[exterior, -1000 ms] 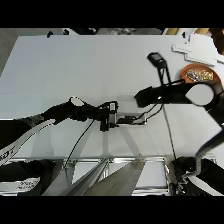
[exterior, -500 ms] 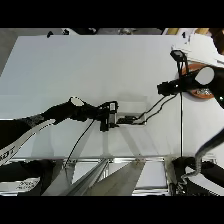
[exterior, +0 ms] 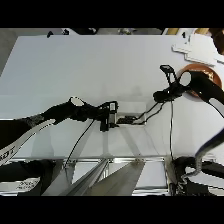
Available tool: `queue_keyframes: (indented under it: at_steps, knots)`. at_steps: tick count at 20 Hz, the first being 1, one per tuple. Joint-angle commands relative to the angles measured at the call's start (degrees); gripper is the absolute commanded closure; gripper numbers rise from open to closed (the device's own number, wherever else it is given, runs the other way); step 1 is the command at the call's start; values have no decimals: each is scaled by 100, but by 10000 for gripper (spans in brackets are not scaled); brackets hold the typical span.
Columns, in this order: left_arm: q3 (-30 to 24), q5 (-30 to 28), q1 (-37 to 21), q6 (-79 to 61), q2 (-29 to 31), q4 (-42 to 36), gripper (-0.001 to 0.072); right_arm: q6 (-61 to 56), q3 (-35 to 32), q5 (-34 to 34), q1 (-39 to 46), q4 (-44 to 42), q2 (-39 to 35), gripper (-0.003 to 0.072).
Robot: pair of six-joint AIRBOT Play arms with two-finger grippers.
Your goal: Fold the box and place the chain.
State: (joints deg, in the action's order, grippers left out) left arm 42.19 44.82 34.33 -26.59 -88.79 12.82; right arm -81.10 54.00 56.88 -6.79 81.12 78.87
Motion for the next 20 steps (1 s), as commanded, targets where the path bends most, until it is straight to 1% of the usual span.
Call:
queue_keyframes:
  at_steps: [1, 7, 11, 13, 19, 20]
  knots:
    - [2, -2, 0, 0, 0, 2, 626, -13, -7, -39, -59, 179, 79, 390]
    - [2, 0, 0, 0, 0, 2, 626, -155, -9, -101, -59, 271, 101, 390]
    - [2, 0, 0, 0, 0, 2, 626, -153, -9, -109, -59, 310, 310, 390]
    - [2, 0, 0, 0, 0, 2, 626, -155, -9, -225, -59, 308, 330, 390]
    - [2, 0, 0, 0, 0, 2, 626, -162, -9, -197, -59, 313, 459, 396]
    - [2, -2, 0, 0, 0, 2, 626, -164, -9, -181, -59, 313, 522, 446]
